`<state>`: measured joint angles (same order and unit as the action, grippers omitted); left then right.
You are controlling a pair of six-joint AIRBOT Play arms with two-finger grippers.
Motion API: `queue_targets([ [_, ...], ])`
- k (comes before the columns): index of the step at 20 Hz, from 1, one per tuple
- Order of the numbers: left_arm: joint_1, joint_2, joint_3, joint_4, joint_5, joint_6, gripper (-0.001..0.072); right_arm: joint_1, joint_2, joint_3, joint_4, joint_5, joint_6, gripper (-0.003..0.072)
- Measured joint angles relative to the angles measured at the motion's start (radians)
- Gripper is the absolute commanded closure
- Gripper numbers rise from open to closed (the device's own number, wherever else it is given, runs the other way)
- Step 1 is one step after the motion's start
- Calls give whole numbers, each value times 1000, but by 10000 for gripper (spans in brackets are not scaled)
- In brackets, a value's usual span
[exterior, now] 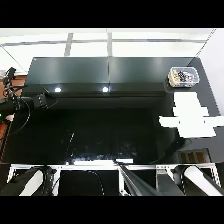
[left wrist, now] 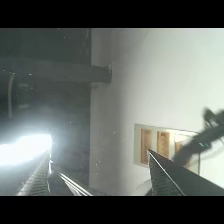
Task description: Fold the box and place the chain.
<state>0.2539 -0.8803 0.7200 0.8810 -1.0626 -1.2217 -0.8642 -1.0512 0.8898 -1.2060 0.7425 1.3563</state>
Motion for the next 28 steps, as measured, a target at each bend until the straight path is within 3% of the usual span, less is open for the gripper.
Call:
queue_targets([
  [3, 0, -2, 0, 0, 16, 2, 6, -227, -121, 29, 72, 25, -10, -19],
  [7, 0, -2, 0, 0, 38, 2, 6, -367, -351, 129, 280, 177, -264, -19],
  [13, 0, -3, 0, -1, 59, 2, 6, -408, -639, 359, 424, 490, -473, -19],
  [20, 0, -3, 0, -11, 80, -9, 6, -352, -734, 424, 525, 644, -624, -17],
  [22, 0, -3, 0, -11, 82, -13, 6, -332, -740, 428, 509, 669, -639, 214],
  [24, 0, -3, 0, -11, 82, -13, 6, -313, -742, 430, 478, 687, -647, 218],
  [26, 0, -3, 0, -11, 79, -13, 6, -293, -739, 431, 457, 696, -651, 475],
  [28, 0, -3, 0, -11, 75, -13, 6, -273, -726, 431, 427, 706, -657, 577],
])
